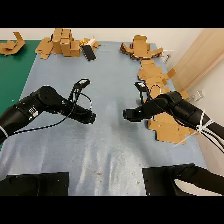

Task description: Fold the box.

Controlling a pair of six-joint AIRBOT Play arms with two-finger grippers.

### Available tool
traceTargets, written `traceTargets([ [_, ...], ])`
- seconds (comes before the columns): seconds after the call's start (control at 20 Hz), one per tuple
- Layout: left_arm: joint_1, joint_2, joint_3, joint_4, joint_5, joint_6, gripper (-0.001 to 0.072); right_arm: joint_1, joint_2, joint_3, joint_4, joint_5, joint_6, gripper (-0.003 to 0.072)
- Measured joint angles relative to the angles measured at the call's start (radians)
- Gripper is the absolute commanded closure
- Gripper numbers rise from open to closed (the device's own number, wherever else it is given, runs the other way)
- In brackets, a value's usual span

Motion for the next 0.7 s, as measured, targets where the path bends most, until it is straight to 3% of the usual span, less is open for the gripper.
traceTargets([
  [0.35, 0.0, 0.0, 0.0, 0.022, 0.083, 0.002, 0.0694, 0.0, -0.002, 0.0, 0.0, 0.01, 0.0, 0.0683],
  [0.6, 0.061, 0.0, 0.0, 0.22, 0.143, -0.215, 0.0694, 0.0, -0.003, 0.005, 0.021, 0.095, 0.005, 0.0681],
  [0.7, 0.116, 0.0, 0.0, 0.285, 0.122, -0.285, 0.0694, -0.001, -0.003, 0.01, 0.021, 0.114, 0.011, 0.0556],
])
